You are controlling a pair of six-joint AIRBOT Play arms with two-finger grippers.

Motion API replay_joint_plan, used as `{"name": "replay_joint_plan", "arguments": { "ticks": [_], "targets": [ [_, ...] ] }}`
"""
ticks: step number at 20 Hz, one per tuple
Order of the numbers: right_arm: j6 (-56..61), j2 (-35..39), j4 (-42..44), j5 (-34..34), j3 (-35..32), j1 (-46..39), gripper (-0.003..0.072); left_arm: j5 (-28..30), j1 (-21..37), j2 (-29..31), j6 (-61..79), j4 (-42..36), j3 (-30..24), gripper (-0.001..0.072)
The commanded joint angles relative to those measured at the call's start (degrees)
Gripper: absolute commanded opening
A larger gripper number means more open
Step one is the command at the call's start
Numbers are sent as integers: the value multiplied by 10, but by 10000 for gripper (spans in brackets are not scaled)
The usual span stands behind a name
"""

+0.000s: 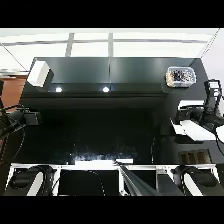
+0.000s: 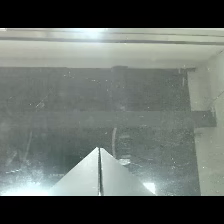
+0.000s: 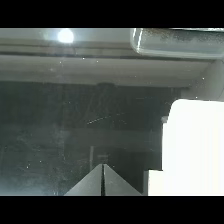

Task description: Fold the box and place the chain.

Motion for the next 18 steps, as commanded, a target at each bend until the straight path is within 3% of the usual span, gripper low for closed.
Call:
{"name": "replay_joint_plan", "arguments": {
  "ticks": [1, 16, 18],
  "targets": [
    [0, 1, 0, 0, 0, 0, 4, 0, 0, 0, 0, 0, 0, 27],
    [0, 0, 0, 0, 0, 0, 4, 0, 0, 0, 0, 0, 0, 27],
    [0, 0, 1, -10, 0, 0, 4, 24, 0, 0, 0, -1, 0, 27]
  ]
}}
